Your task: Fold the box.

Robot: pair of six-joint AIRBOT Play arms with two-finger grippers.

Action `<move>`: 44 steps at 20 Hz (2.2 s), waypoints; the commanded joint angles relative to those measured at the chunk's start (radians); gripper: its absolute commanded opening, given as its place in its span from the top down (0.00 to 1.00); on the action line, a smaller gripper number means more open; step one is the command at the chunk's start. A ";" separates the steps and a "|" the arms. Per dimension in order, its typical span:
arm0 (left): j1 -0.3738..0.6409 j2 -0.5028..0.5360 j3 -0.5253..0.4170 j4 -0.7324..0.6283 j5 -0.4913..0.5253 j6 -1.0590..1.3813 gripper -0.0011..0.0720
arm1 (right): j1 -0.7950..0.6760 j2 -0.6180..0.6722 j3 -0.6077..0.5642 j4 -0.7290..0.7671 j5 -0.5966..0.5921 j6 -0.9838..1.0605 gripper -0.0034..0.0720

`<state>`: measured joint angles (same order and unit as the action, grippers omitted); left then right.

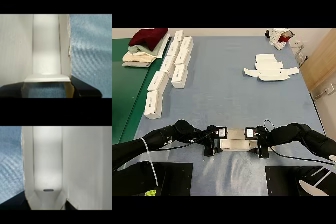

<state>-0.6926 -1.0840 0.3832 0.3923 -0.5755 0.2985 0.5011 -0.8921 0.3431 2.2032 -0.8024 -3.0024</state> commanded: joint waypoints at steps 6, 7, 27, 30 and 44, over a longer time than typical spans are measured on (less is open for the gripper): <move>0.000 0.000 0.001 0.000 0.000 0.000 0.36 | 0.000 0.000 0.000 0.000 0.008 0.000 0.27; 0.000 0.000 0.001 0.000 0.000 0.000 0.36 | 0.000 0.000 0.000 0.000 0.008 0.000 0.27; 0.000 0.000 0.001 0.000 0.000 0.000 0.36 | 0.000 0.120 0.081 -0.273 -0.198 0.427 0.01; 0.000 0.000 0.001 0.000 0.000 0.000 0.36 | 0.000 0.199 0.150 -0.414 -0.407 0.687 0.01; 0.000 0.000 0.001 0.000 0.000 0.000 0.36 | 0.091 -0.003 0.229 0.138 0.076 1.384 0.75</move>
<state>-0.6926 -1.0840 0.3832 0.3927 -0.5758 0.2985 0.5720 -0.7879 0.5377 2.3001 -0.8841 -1.6833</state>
